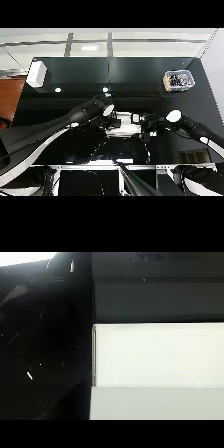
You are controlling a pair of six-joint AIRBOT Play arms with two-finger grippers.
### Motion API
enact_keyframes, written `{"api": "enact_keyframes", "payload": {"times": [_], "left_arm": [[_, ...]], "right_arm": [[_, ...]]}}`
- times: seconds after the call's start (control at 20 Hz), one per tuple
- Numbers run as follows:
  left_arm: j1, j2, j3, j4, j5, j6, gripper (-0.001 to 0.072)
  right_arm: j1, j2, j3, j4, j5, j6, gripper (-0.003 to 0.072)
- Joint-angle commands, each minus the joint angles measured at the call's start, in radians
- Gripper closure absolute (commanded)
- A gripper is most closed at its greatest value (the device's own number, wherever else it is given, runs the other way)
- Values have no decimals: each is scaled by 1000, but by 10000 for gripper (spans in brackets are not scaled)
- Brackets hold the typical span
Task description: Fold the box and place the chain.
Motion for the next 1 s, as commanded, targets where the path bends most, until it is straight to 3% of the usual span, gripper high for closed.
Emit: {"api": "enact_keyframes", "payload": {"times": [0.0, 0.3, 0.45, 0.7, 0.75, 0.8, 0.95], "left_arm": [[-1, 0, 1, 3, 2, -3, 681], [-1, 0, 1, 3, 3, -4, 681], [-1, 0, 1, 3, 3, -4, 681], [-1, 0, 1, 3, 3, -4, 681], [-1, 0, 1, 3, 3, -4, 681], [-1, 0, 1, 3, 4, -4, 680], [-1, 0, 1, 3, 4, -4, 680]], "right_arm": [[0, 4, 8, -2, 1, 89, -26], [-55, 140, 43, -255, 147, 202, -23], [-65, 151, 43, -291, 153, 200, -23], [-64, 151, 43, -229, 146, 153, -21], [-64, 151, 43, -217, 148, 153, 64], [-64, 151, 43, -211, 155, 153, 252], [-64, 151, 43, -186, 167, 153, 465]]}}
